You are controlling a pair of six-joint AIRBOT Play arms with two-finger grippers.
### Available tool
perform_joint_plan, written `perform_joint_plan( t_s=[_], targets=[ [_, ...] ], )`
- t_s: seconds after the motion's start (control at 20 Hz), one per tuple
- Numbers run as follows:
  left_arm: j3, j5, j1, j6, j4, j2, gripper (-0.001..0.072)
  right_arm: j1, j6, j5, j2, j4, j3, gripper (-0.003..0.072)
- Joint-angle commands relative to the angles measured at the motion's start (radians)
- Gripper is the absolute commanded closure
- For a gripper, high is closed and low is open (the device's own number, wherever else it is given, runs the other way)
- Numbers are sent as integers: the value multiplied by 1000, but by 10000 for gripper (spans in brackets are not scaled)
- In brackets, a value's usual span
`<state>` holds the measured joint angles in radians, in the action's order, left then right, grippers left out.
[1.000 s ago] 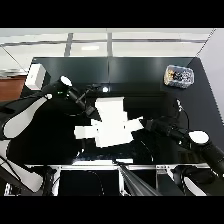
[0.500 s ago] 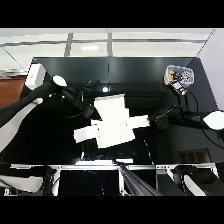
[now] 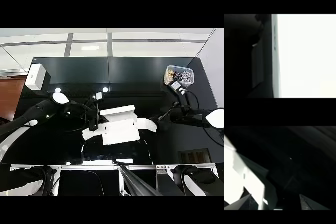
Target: Fold the box and place the chain.
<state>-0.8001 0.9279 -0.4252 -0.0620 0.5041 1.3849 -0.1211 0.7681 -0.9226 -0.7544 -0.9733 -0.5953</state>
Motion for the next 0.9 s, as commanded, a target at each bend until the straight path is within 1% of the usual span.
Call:
perform_joint_plan(
  t_s=[0.0,0.1,0.25,0.4,0.6,0.85],
  targets=[
    [13,-202,-66,-99,2,12,688,-19,-203,10,-16,26,38,-24],
    [13,-208,-74,-98,24,24,687,-53,-305,11,-35,35,64,-23],
    [13,-185,-74,-99,66,30,685,-109,-461,31,-69,37,109,-23],
    [13,-177,-74,-98,65,31,684,-153,-584,41,-126,39,130,-23],
    [13,-133,-74,-99,68,53,685,-229,-655,56,-201,39,130,-23],
    [13,-134,-74,-99,68,58,684,-290,-657,58,-234,45,133,-23]
  ],
)
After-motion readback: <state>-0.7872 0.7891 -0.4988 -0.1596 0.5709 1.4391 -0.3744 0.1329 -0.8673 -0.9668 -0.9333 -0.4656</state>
